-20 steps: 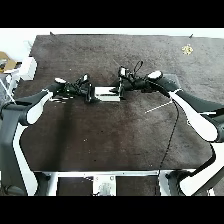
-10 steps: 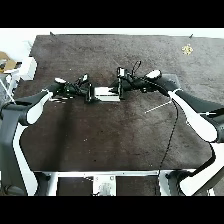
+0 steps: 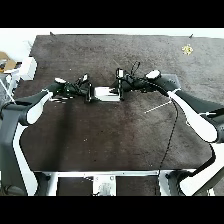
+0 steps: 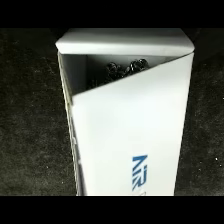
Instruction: Fold the box and place the chain.
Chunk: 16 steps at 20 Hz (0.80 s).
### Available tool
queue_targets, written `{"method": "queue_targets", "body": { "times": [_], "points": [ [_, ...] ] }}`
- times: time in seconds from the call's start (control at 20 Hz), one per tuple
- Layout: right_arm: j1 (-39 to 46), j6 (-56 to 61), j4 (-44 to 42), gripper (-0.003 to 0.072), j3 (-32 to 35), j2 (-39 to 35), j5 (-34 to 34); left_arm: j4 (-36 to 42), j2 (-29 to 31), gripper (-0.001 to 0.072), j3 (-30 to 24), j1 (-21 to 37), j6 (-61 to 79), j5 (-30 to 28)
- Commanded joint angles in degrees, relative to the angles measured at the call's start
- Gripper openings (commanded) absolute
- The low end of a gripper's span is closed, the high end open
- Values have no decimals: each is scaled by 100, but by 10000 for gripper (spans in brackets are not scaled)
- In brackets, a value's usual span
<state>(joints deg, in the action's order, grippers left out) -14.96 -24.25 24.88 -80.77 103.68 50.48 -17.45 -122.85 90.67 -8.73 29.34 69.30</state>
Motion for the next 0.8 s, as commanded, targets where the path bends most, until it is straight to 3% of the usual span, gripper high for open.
{"method": "queue_targets", "body": {
  "times": [0.0, 0.75],
  "points": [
    [4, 2, -181, 207, -7, 2, -160, -11, 4, 222, -2, -2, 7, 17],
    [4, 50, -192, 207, 352, 4, 111, -11, 4, 222, -2, -4, 7, 17]
  ]
}}
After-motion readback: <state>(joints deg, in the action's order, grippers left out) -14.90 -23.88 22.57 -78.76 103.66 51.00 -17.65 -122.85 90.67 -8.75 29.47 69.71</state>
